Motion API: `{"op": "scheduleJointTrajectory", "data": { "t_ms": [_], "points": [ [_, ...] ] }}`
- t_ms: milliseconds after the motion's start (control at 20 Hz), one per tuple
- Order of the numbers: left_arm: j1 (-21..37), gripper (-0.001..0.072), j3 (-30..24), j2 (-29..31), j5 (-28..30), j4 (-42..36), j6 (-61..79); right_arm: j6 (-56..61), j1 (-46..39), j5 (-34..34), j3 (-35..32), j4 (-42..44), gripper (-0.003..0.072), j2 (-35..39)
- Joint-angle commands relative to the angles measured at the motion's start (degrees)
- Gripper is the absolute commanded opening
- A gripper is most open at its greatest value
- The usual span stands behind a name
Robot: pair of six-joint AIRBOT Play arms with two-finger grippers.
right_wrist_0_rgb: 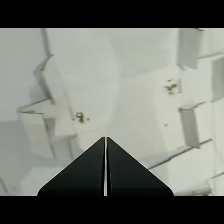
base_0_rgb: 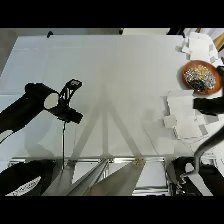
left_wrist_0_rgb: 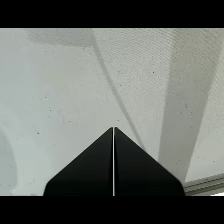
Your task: Fold the box and place the chain.
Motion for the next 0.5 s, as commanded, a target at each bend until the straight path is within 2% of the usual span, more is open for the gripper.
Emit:
{"op": "scheduleJointTrajectory", "data": {
  "t_ms": [0, 200, 250, 300, 450],
  "points": [
    [0.00, 0.0011, -0.02, 0.04, 0.02, 0.00, 0.02, -4.11, -10.97, 0.61, 3.32, -2.12, 0.0012, -0.07],
    [0.00, 0.0011, -0.02, 0.04, 0.00, 0.00, 0.02, -6.43, -13.44, -2.89, 3.32, -8.52, 0.0027, -4.68],
    [0.00, 0.0011, -0.02, 0.04, 0.00, 0.00, 0.02, -6.43, -13.44, -3.80, 3.32, -10.88, 0.0186, -6.67],
    [0.00, 0.0011, -0.02, 0.04, 0.00, 0.00, 0.02, -6.93, -13.44, -4.85, 3.32, -13.42, 0.0411, -8.96],
    [0.00, 0.0011, -0.02, 0.04, 0.00, 0.00, 0.02, -9.03, -13.44, -6.16, 3.34, -18.75, 0.0430, -16.33]
  ]
}}
